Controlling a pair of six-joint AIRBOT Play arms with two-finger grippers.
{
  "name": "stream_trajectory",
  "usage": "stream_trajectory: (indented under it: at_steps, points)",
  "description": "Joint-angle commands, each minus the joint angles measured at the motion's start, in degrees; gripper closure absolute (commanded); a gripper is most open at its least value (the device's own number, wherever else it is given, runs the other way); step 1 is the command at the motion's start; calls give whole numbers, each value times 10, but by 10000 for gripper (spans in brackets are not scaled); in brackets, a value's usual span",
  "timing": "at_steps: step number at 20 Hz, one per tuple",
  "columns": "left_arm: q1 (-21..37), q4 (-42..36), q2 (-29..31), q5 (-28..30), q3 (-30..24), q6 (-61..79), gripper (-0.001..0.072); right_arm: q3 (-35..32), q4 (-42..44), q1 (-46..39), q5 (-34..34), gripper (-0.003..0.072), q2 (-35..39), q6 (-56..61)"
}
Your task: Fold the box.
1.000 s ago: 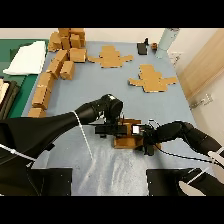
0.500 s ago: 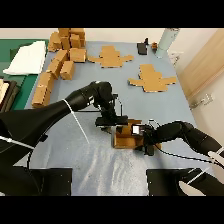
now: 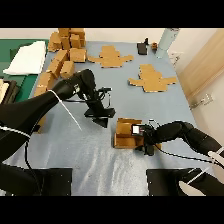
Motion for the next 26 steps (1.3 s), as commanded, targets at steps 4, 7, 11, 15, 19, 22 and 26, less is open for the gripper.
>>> stream_trajectory:
  at_steps: [4,7,11,15,19,22,26]
  points:
    - [20,49,1,35,-15,341,697,0,0,0,0,184,0,0]
    - [20,49,16,90,-67,387,698,0,0,0,0,183,0,0]
    - [11,44,93,166,-176,433,700,0,0,0,0,183,0,0]
    - [29,-99,198,327,-322,638,699,0,0,0,0,183,0,0]
    - [-2,-174,209,422,-411,931,112,0,0,0,0,184,0,0]
    - [-38,-202,192,457,-419,955,18,0,0,0,0,183,0,0]
    - [-63,-297,179,492,-418,1022,17,0,0,0,0,183,0,0]
